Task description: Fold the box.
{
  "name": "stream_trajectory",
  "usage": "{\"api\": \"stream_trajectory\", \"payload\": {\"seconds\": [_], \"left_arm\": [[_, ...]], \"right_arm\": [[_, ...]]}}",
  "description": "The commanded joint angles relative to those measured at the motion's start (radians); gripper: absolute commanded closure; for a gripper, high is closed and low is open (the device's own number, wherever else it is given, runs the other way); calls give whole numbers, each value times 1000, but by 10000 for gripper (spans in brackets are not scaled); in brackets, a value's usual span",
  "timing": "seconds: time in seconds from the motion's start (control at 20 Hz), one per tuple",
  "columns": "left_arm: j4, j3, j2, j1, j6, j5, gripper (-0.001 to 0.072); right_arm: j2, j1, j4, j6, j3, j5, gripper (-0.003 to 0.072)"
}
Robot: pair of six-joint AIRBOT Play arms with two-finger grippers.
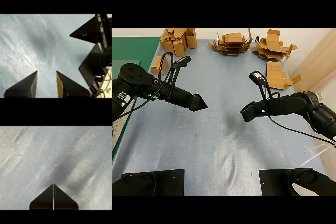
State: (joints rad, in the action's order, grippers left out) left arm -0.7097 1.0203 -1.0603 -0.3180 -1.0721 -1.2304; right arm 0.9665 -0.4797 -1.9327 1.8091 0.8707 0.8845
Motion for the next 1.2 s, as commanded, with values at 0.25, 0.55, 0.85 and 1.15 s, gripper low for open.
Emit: {"api": "stream_trajectory", "payload": {"seconds": [0.25,0.55,0.85,1.15], "left_arm": [[0,0,1,0,0,0,364],[0,0,1,0,8,0,363],[11,0,1,0,8,2,363],[14,0,1,0,8,5,363]], "right_arm": [[-13,2,-2,-37,8,3,679],[-65,123,-3,-153,102,42,679],[-66,403,77,-216,218,275,486],[2,808,102,-212,291,114,333]]}}
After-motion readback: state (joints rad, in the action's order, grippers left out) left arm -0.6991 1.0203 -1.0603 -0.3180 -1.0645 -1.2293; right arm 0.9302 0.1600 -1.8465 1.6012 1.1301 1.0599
